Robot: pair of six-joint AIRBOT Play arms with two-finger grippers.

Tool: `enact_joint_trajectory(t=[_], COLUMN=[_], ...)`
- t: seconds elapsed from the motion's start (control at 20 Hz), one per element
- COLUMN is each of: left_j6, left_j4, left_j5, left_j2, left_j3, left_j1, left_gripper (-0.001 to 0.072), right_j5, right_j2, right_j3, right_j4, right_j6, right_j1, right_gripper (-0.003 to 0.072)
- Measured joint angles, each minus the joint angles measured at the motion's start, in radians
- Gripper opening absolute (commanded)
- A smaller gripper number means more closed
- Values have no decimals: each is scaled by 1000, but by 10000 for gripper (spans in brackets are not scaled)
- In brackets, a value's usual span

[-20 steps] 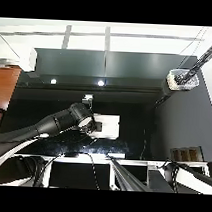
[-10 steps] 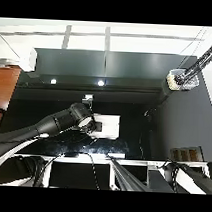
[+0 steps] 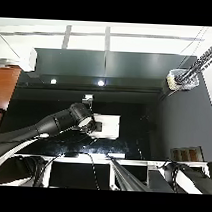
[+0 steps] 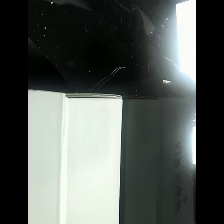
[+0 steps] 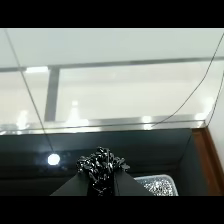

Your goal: Fold the box and place the chain.

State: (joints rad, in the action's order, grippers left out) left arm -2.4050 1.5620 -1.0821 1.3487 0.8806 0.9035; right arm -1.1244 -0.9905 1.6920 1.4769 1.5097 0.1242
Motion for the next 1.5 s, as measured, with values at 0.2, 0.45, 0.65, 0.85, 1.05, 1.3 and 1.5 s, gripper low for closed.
enact_joint_trajectory(t=[0.2,0.45,0.65,0.85,1.05,1.3,1.5], left_j6=[0,0,-1,-1,-2,-3,-6], left_j4=[0,0,0,0,0,0,0], left_j5=[-2,-5,-18,-25,-26,-27,-27], left_j2=[0,0,0,0,0,0,0], left_j3=[0,0,0,0,0,0,0], left_j1=[0,0,0,0,0,0,0], left_gripper=[32,32,32,32,32,32,32], right_j5=[67,142,200,216,205,204,183], right_j2=[-12,-102,-196,-277,-360,-439,-499], right_j3=[0,2,35,65,75,77,77], right_j4=[39,65,59,-6,-66,-97,-83], right_j6=[1,16,27,30,17,-10,-20], right_j1=[-4,35,112,177,198,205,206], right_gripper=[20,20,20,20,20,20,21])
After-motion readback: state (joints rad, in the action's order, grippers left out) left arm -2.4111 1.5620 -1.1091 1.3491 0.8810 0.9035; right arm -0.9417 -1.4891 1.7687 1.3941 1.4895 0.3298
